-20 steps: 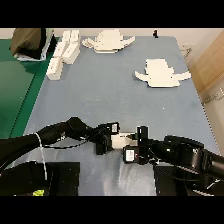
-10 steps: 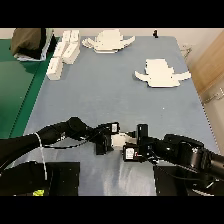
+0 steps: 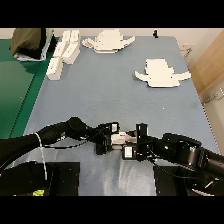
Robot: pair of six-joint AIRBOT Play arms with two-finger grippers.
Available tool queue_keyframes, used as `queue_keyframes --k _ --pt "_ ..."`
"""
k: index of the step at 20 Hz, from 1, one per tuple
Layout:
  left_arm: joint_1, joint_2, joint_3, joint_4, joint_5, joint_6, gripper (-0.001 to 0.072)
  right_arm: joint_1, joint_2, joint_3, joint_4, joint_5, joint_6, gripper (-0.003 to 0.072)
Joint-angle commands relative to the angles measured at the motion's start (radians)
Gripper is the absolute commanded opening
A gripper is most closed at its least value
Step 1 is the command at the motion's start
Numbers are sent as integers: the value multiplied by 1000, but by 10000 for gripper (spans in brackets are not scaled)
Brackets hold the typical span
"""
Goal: Fold the box.
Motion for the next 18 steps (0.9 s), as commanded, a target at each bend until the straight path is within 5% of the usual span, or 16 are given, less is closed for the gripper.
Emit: queue_keyframes --k 1,15,18 --pt "0 0 1 1 -1 0 512 2 -1 0 67 27 -1 379" --pt "0 0 1 1 -1 0 512 16 18 14 106 52 -11 363" --pt "0 0 1 1 -1 0 512 16 24 13 102 61 -11 260"
